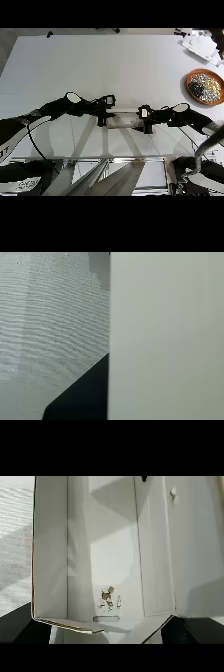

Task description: Fold the box and place the chain.

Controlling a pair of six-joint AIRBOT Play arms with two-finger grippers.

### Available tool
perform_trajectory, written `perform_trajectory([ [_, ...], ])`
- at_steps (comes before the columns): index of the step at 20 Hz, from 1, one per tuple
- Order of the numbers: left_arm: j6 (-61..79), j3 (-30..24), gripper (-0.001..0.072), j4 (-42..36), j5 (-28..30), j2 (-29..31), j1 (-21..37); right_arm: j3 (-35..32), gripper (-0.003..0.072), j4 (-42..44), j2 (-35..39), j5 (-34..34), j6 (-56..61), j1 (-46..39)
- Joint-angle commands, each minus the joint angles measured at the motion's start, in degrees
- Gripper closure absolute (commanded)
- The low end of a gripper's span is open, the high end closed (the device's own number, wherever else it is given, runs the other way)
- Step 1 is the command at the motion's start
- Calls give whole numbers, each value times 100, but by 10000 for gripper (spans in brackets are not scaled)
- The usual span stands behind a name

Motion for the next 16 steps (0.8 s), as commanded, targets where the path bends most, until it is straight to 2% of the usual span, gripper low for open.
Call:
perform_trajectory([
  [1, -4, 0, 695, 0, 7, -2, -2, 37, 43, 22, -66, 72, -28, 9],
  [2, -4, -2, 695, 0, 7, -2, -2, 37, 50, 24, -66, 72, -28, 9],
  [3, -4, -2, 695, 0, 7, -2, -2, 37, 97, 24, -68, 72, -28, 7],
  [4, -4, -2, 695, 0, 7, -2, -2, 39, 109, 24, -83, 72, -28, 7],
  [7, -4, -2, 695, 0, 7, -2, -2, 39, 111, 72, -173, 50, -35, 7],
  [9, -4, -2, 695, 0, 7, -2, -2, 39, 170, 90, -221, 39, -96, 7],
  [16, -4, -2, 695, 0, 7, -2, -2, 39, 185, 94, -240, -153, -96, 2],
])
